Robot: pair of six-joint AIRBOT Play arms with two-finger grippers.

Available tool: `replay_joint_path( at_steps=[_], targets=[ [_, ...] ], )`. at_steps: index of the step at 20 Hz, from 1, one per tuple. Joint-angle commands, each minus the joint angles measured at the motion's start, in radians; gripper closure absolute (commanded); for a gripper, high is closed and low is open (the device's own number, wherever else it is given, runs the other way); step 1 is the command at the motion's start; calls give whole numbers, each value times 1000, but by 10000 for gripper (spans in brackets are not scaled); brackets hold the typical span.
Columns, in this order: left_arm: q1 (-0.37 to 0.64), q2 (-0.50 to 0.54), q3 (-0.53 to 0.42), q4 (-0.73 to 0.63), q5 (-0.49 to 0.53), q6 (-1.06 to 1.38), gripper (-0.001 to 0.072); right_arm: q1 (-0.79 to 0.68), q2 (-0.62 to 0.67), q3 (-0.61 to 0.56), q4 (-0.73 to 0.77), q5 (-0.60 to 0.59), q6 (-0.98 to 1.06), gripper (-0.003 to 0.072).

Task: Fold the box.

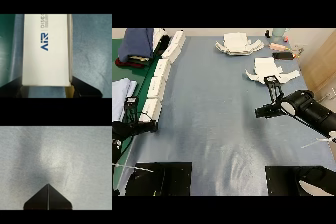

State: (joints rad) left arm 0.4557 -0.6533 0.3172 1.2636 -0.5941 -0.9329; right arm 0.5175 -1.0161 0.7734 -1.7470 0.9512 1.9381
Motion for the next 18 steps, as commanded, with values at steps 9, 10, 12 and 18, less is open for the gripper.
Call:
replay_joint_path(
  at_steps=[9,10,12,18],
  targets=[
    [0,-136,0,-12,135,6,219,0,-1,0,1,-29,0,684],
    [-1,-139,0,-12,126,14,219,0,-1,0,1,-29,0,684],
    [-1,-138,0,-16,108,35,219,0,-1,0,1,-30,0,684],
    [-1,-138,0,-16,123,26,218,0,-1,0,1,-36,0,684]
  ],
)
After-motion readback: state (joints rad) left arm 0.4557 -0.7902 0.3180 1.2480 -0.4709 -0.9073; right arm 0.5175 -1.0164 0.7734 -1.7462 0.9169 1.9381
